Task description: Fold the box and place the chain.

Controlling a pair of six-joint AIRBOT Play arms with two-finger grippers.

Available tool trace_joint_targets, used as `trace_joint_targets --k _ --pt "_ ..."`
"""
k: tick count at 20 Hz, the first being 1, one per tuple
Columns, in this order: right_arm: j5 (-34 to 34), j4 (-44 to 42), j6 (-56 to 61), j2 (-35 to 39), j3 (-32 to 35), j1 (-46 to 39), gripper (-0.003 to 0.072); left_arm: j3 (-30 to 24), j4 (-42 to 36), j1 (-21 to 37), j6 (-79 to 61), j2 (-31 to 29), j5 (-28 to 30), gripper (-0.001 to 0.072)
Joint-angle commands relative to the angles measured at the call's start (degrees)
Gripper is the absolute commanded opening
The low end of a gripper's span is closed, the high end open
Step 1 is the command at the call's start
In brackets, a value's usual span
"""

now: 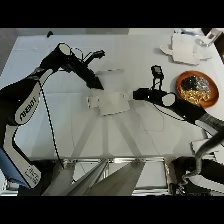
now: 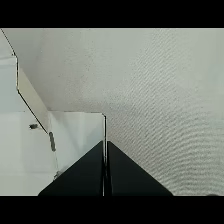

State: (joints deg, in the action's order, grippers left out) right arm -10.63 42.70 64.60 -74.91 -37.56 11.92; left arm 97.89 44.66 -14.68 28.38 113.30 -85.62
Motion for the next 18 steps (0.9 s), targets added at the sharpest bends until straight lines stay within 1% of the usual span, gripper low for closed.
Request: trace_joint_targets --k 1,8,9,10,11,12,14,16,18 --pt "-0.09 -0.02 0.0 -0.04 0.0 0.02 0.0014 0.04 -0.04 -0.04 0.09 -0.04 0.35 0.001" --pt "0.22 -0.02 0.0 -0.04 0.0 0.04 0.0016 0.04 -0.07 -0.04 0.11 -0.04 0.33 0.001" --pt "0.17 -0.02 0.02 -0.04 0.0 0.02 0.003 0.04 -0.07 -0.04 0.09 -0.04 0.35 0.001" --pt "-0.17 -0.04 0.02 0.04 -0.04 0.02 0.0153 0.04 -0.07 -0.04 0.11 -0.04 0.28 0.001" --pt "-1.07 -0.02 -0.02 0.52 -0.17 0.02 0.0309 0.04 -0.07 -0.04 0.13 -0.2 0.2 0.001" --pt "-1.92 0.02 -0.28 1.84 -0.2 0.02 0.0394 0.04 -0.04 -0.04 0.11 -0.59 -0.02 0.001" --pt "-2.75 1.92 -0.61 6.19 -0.2 0.02 0.0401 0.04 0.02 0.02 0.09 -2.05 -0.33 0.0009" --pt "-2.91 5.25 -0.61 12.31 -0.2 -0.04 0.0401 0.04 0.72 0.44 0.13 -4.87 -0.33 0.0008" --pt "-2.86 10.05 -0.61 19.15 -0.2 -0.02 0.0401 0.04 4.63 0.74 0.24 -9.05 0.09 0.0008"
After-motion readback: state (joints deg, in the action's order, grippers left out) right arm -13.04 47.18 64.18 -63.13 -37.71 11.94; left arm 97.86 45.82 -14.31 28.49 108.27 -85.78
